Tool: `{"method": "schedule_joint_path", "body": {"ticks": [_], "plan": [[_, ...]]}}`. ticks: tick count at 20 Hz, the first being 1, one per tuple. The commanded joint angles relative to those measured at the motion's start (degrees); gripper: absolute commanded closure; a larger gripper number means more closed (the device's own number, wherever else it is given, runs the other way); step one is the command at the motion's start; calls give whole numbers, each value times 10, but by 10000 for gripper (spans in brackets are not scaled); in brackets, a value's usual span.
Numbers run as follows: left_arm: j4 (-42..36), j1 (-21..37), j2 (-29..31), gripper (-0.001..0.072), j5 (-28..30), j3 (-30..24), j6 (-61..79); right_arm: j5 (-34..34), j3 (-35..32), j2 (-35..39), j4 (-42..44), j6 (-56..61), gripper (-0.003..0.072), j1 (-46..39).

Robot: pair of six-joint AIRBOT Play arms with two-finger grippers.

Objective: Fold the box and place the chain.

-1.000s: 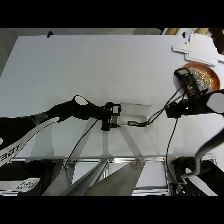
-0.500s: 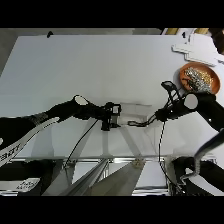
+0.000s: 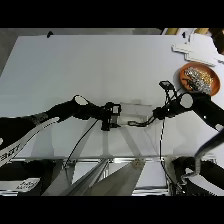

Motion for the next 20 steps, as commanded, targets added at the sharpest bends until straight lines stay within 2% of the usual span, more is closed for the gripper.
{"method": "schedule_joint_path", "body": {"ticks": [1, 6, 9, 11, 12, 14, 15, 17, 20], "plan": [[0, 0, 0, 560, 0, 0, 0, -5, 0, -1, -2, 5, 430, 0], [0, 0, 0, 560, 0, 0, 0, 12, 0, -44, 0, 18, 432, 0], [0, 0, 0, 560, 0, 0, 0, 10, 0, -51, 3, 17, 472, 0], [0, 0, 0, 560, 0, 0, 0, 3, 0, -51, 1, 17, 577, 0], [0, 0, 0, 560, 0, 0, 0, -1, 0, -51, 1, 17, 588, 0], [0, 0, 0, 560, 0, 0, 0, -1, 0, -51, 1, 16, 668, 0], [0, 0, 0, 560, 0, 0, 0, 1, 0, -50, 1, 9, 668, 0], [0, 0, 0, 560, 0, 0, 0, 17, 0, -33, 2, -11, 668, 0], [0, 0, 0, 560, 0, 0, 0, 25, 0, 43, 1, -16, 668, 0]]}}
